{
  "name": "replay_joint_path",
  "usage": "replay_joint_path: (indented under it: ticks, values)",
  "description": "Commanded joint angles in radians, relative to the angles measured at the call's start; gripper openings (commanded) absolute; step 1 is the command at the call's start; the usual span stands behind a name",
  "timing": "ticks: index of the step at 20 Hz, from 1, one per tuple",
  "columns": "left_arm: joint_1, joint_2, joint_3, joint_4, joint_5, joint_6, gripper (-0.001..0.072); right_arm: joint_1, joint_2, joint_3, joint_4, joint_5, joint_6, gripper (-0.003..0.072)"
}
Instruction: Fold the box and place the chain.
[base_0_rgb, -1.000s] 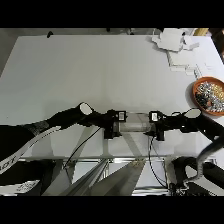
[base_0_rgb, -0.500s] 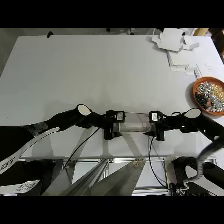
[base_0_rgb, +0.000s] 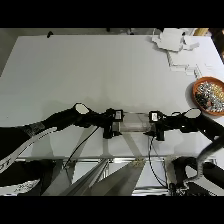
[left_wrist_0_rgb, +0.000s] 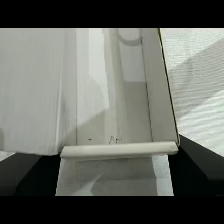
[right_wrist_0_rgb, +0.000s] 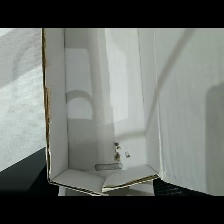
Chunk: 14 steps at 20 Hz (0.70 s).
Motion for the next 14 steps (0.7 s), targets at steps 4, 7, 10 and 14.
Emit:
replay_joint_path:
  ticks: [4,7,10,14]
  values:
    - [0.001,-0.010,-0.001,-0.003,-0.007,0.014,0.0688,0.000,0.000,0.000,0.000,0.000,0.000,0.0435]
    - [-0.005,-0.011,-0.001,-0.018,-0.002,0.040,0.0659,0.000,0.000,0.000,0.000,0.000,0.000,0.0435]
    - [-0.011,-0.014,-0.001,-0.021,0.000,0.051,0.0589,0.000,0.000,0.000,0.000,0.000,0.000,0.0435]
    - [-0.016,-0.025,-0.001,-0.014,-0.006,0.048,0.0217,0.000,0.000,0.000,0.000,0.000,0.000,0.0435]
